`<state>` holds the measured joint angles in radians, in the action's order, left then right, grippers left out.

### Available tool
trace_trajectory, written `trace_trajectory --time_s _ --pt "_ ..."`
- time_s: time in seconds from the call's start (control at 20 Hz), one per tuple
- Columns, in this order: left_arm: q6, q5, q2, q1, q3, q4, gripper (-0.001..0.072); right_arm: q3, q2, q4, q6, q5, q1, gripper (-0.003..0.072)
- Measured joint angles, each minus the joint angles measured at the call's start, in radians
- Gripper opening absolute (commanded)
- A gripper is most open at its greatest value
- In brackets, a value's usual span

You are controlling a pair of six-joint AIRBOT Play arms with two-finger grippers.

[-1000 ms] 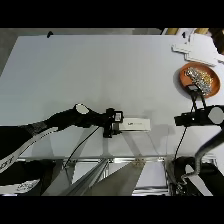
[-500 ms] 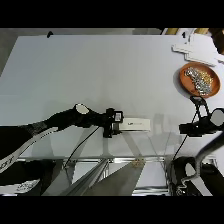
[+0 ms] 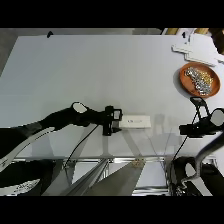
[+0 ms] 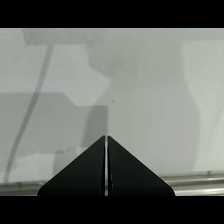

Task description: Fold the box and place the chain.

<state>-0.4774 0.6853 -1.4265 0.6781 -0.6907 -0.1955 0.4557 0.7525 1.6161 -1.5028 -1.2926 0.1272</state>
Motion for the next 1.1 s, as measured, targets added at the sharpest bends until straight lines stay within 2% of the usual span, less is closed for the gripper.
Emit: trace_trajectory --time_s 0.25,0.4,0.55,0.65,0.85,1.1 --pt "0.133 -0.093 0.236 -0.151 0.0 -0.003 0.0275 0.0 0.0 0.0 0.0 -0.001 0.0 0.0018" --pt "0.284 -0.191 0.379 -0.303 0.0 -0.04 0.0275 0.0 0.0 0.0 0.0 -0.001 0.0 0.0018" --pt "0.491 -0.244 0.463 -0.483 0.0 -0.159 0.0274 0.0 0.0 0.0 0.0 -0.002 0.0 0.0018" --pt "0.679 -0.236 0.486 -0.614 0.001 -0.288 0.0274 0.0 0.0 0.0 0.0 -0.002 0.0 0.0018" --pt "1.08 -0.123 0.47 -0.857 0.001 -0.6 0.0274 0.0 0.0 0.0 0.0 -0.002 0.0 0.0018" --pt "1.393 0.037 0.382 -1.036 0.003 -0.919 0.0275 0.0 0.0 0.0 0.0 -0.002 0.0 0.0018"
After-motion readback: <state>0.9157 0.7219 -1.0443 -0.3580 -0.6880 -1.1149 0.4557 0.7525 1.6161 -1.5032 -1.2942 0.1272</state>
